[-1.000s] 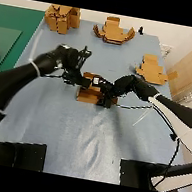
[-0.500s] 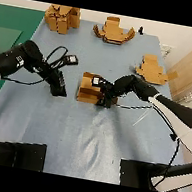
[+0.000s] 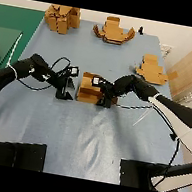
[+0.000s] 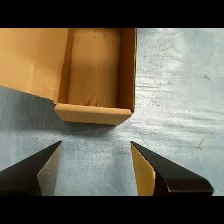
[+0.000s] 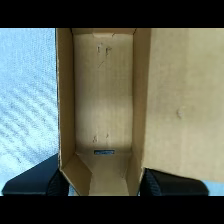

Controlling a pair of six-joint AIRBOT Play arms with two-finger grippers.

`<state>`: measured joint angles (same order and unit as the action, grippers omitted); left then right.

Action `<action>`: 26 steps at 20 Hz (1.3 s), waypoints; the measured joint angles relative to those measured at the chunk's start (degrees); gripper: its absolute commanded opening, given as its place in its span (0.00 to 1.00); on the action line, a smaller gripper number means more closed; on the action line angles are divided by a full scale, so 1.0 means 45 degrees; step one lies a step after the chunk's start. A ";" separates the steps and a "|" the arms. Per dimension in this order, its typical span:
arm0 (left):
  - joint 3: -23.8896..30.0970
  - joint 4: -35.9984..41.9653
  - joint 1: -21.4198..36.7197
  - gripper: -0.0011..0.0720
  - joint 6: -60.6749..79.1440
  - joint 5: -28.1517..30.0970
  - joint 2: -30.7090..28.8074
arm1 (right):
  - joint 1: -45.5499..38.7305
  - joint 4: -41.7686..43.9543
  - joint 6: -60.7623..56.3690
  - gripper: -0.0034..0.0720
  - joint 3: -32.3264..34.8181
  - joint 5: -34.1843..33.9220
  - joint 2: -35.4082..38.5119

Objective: Fold the box.

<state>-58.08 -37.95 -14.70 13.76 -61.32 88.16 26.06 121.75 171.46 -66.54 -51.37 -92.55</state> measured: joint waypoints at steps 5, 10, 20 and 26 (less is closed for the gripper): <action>0.0000 0.0534 -0.0500 0.92 0.0471 0.0306 0.0204 | 0.0000 -0.0005 0.0005 0.09 -0.0005 -0.0015 0.0000; 0.0000 0.0743 -0.0903 0.92 0.0568 0.0986 0.0238 | -0.0005 -0.0015 0.0000 0.09 -0.0005 -0.0034 0.0000; -0.0005 0.0782 -0.1287 0.91 0.0418 0.1515 0.0568 | -0.0005 -0.0010 0.0000 0.09 -0.0005 -0.0034 0.0000; -0.0019 0.0787 -0.1341 0.07 0.0423 0.1724 0.0607 | -0.0005 0.0005 -0.0039 0.09 -0.0005 -0.0034 0.0000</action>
<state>-58.17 -34.41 -20.73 15.66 -53.56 90.89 26.04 121.78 171.28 -66.57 -51.53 -92.55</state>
